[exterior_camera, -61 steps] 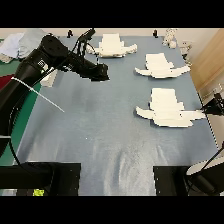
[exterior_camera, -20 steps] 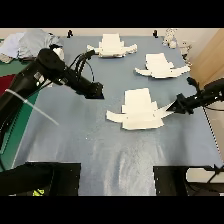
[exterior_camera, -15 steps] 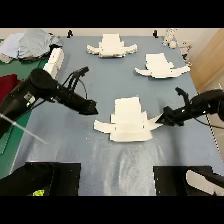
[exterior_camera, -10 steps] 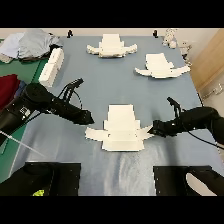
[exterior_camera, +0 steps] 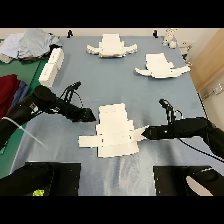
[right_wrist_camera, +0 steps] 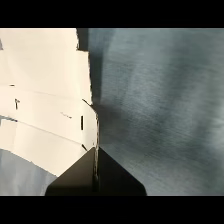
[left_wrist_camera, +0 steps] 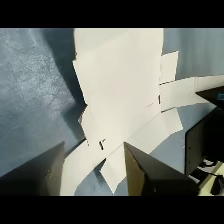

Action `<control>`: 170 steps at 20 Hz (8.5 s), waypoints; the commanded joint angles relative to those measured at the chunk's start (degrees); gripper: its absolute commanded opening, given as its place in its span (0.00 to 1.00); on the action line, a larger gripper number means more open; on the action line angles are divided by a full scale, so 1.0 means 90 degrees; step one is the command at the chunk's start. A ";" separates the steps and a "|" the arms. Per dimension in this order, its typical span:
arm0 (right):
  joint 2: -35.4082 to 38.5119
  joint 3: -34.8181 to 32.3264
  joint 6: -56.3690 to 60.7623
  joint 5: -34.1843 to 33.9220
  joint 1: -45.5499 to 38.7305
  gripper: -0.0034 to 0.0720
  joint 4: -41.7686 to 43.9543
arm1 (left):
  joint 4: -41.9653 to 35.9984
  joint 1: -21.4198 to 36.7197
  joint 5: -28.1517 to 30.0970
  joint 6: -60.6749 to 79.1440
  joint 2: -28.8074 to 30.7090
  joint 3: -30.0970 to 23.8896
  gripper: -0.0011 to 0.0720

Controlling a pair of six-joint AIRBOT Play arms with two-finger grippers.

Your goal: Fold the box.

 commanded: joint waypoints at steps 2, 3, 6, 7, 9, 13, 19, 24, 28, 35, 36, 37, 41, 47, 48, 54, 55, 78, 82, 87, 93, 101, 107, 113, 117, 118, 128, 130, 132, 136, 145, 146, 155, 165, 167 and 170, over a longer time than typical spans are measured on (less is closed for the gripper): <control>0.0063 -0.0022 -0.0056 0.0170 0.0189 0.05 -0.0012 | -0.1212 0.0389 0.0017 0.1328 -0.1226 0.0083 0.65; 0.0066 -0.0019 -0.0056 0.0148 0.0189 0.05 -0.0010 | -0.1309 0.0391 -0.0022 0.1472 -0.1557 0.0199 0.65; 0.0066 -0.0019 -0.0061 0.0007 0.0187 0.05 -0.0012 | -0.1467 0.0374 -0.0301 0.1668 -0.2494 0.0772 0.67; 0.0066 -0.0019 -0.0063 -0.0046 0.0187 0.05 -0.0012 | -0.1532 0.0374 -0.0335 0.1666 -0.2764 0.0969 0.67; 0.0066 -0.0019 -0.0070 -0.0158 0.0187 0.05 -0.0017 | -0.1710 0.0374 -0.0527 0.1749 -0.3186 0.1297 0.67; 0.0063 -0.0019 -0.0090 -0.0175 0.0187 0.05 -0.0017 | -0.2195 0.0374 -0.1178 0.2110 -0.3589 0.1613 0.67; 0.0063 -0.0019 -0.0087 -0.0061 0.0187 0.05 -0.0044 | -0.1610 0.0374 -0.2346 0.2232 -0.3636 0.1605 0.67; 0.0063 -0.0019 -0.0087 -0.0029 0.0187 0.05 -0.0041 | -0.1467 0.0148 -0.2125 0.2266 -0.3640 0.1605 0.48; 0.0063 -0.0019 -0.0087 -0.0034 0.0187 0.05 -0.0039 | -0.1477 -0.0299 -0.1511 0.2382 -0.3640 0.1613 0.48; 0.0063 -0.0019 -0.0087 -0.0039 0.0187 0.05 -0.0107 | -0.1549 -0.0328 -0.1358 0.2450 -0.3640 0.1622 0.16; 0.0061 -0.0019 -0.0087 -0.0039 0.0187 0.05 -0.0107 | -0.1552 -0.0328 -0.1372 0.2489 -0.3640 0.1622 0.16; 0.0058 -0.0019 -0.0087 -0.0039 0.0187 0.05 -0.0107 | -0.1552 -0.0328 -0.1404 0.2526 -0.3640 0.1622 0.16; 0.0058 -0.0019 -0.0087 -0.0058 0.0187 0.05 -0.0136 | -0.1549 -0.0325 -0.1433 0.2521 -0.3640 0.1685 0.38; 0.0058 -0.0019 -0.0087 -0.0058 0.0187 0.05 -0.0155 | -0.1540 -0.0325 -0.1440 0.2543 -0.3640 0.1778 0.56; 0.0058 -0.0019 -0.0087 -0.0058 0.0187 0.05 -0.0155 | -0.1540 -0.0325 -0.1486 0.2618 -0.3640 0.1778 0.31; 0.0058 -0.0019 -0.0087 -0.0041 0.0187 0.05 -0.0158 | -0.1547 -0.0325 -0.2081 0.3266 -0.3640 0.1778 0.03; 0.0058 -0.0019 -0.0087 -0.0024 0.0187 0.05 -0.0158 | -0.1554 -0.0328 -0.2079 0.3327 -0.3638 0.1778 0.03; 0.0053 0.0852 0.4430 0.0415 0.0168 0.61 -0.5243 | -0.2108 -0.2132 0.1634 0.7601 0.0194 -0.0270 0.03; 0.0053 0.0852 0.4588 0.0527 0.0170 0.61 -0.5238 | -0.1982 -0.2120 0.1773 0.7725 0.0073 -0.0629 0.03; 0.0053 0.0852 0.4750 0.0600 0.0170 0.61 -0.5229 | -0.1875 -0.2125 0.1926 0.7764 -0.0376 -0.0709 0.03; 0.0053 0.0852 0.4753 0.0600 0.0170 0.61 -0.5229 | -0.1875 -0.2125 0.1868 0.7730 -0.0442 -0.0707 0.03; 0.0053 0.0852 0.4758 0.0641 0.0170 0.61 -0.5175 | -0.2905 -0.2436 0.2773 0.9921 0.0682 -0.0855 0.02; 0.0053 0.0852 0.4758 0.0699 0.0170 0.61 -0.5122 | -0.3026 -0.3453 0.4133 1.0392 0.1345 -0.2076 0.02; 0.0053 0.0850 0.4755 0.0741 0.0170 0.61 -0.5110 | -0.3538 -0.3587 0.4605 1.0397 0.1316 -0.2501 0.02; 0.0053 0.0850 0.4755 0.0746 0.0170 0.61 -0.5110 | -0.3541 -0.3587 0.4636 1.0375 0.1290 -0.2528 0.03; 0.0053 0.0850 0.4755 0.0746 0.0170 0.61 -0.5110 | -0.3541 -0.3587 0.4585 1.0375 0.1290 -0.2528 0.03; 0.0053 0.0850 0.4755 0.0743 0.0170 0.44 -0.5059 | -0.3512 -0.3582 0.3730 0.9537 0.1307 -0.2463 0.03; 0.0053 0.0850 0.4755 0.0741 0.0170 0.44 -0.5032 | -0.3512 -0.3580 0.3740 0.9505 0.1304 -0.2327 0.03; 0.0053 0.0850 0.4753 0.0741 0.0170 0.44 -0.5005 | -0.3483 -0.3580 0.3738 0.9275 0.1285 -0.2166 0.03; 0.0053 0.0850 0.4753 0.0738 0.0170 0.44 -0.5005 | -0.3157 -0.3580 0.3716 0.9170 0.1090 -0.2076 0.03; 0.0053 0.0848 0.4753 0.0738 0.0170 0.44 -0.5003 | -0.3155 -0.3582 0.3070 0.9175 0.0896 -0.2072 0.03; 0.0053 0.0848 0.4753 0.0736 0.0170 0.44 -0.5000 | -0.3150 -0.3582 0.3002 0.9175 0.0896 -0.2072 0.03; 0.0066 0.0852 0.4690 0.0391 0.0170 0.05 -0.4233 | -0.3087 -0.3582 0.2965 0.9160 0.0896 -0.2074 0.03; 0.1654 0.0935 0.5530 -0.2635 0.1666 0.05 -0.2917 | -0.3092 -0.3582 0.2970 0.9160 0.0896 -0.2072 0.03; 0.2166 0.0872 0.5632 -0.2866 0.2385 0.05 -0.2613 | -0.3092 -0.3582 0.2970 0.9160 0.0896 -0.2072 0.03; 0.2404 0.0597 0.4889 -0.2599 0.3597 0.05 -0.2521 | -0.3092 -0.3582 0.2968 0.9163 0.0896 -0.2072 0.03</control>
